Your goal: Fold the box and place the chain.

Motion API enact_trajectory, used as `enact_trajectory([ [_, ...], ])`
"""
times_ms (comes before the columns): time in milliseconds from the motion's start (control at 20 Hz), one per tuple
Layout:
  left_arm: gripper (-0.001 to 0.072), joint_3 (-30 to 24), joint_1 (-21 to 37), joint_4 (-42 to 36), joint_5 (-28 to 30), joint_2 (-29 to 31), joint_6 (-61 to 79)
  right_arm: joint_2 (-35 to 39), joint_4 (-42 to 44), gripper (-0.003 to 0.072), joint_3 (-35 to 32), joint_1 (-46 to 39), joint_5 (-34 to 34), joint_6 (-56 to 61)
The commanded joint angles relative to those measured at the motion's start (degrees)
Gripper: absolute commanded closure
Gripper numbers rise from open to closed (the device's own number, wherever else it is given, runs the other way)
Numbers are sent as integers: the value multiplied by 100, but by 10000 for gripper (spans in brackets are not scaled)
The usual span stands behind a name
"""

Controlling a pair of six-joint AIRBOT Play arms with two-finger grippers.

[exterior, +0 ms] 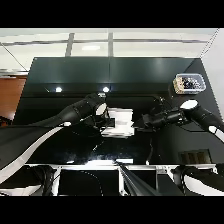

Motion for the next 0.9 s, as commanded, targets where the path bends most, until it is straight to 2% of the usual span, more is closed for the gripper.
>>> enact_trajectory([
  [0, 679, 4, 7, 0, -11, 2, 2, -4, -326, 67, 103, 549, -391, 474],
  [150, 680, 4, 7, 0, -9, 2, 2, -4, -796, 67, 367, 1126, -1032, 1169],
  [400, 680, 4, 7, 0, -11, 2, 2, -7, -2612, 83, 1071, 2037, -1665, 3209],
  [450, 679, 4, 7, 0, -13, 2, 2, -7, -2874, 144, 1178, 2157, -1668, 3519],
  [500, 679, 4, 7, 0, -13, 2, 2, -7, -3058, 145, 1252, 2251, -1668, 3742],
  [600, 680, 4, 7, 0, -13, 2, 2, -9, -3316, 254, 1355, 2411, -1665, 4113],
  [700, 679, 4, 7, 0, -13, 2, 2, -15, -3626, 262, 1429, 2581, -1633, 4516],
  [750, 680, 4, 7, 0, -13, 2, 2, -33, -3832, 358, 1480, 2675, -1537, 4717],
  [850, 680, 4, 7, 0, -13, 2, 2, -107, -4092, 365, 1582, 2833, -1298, 4955],
])
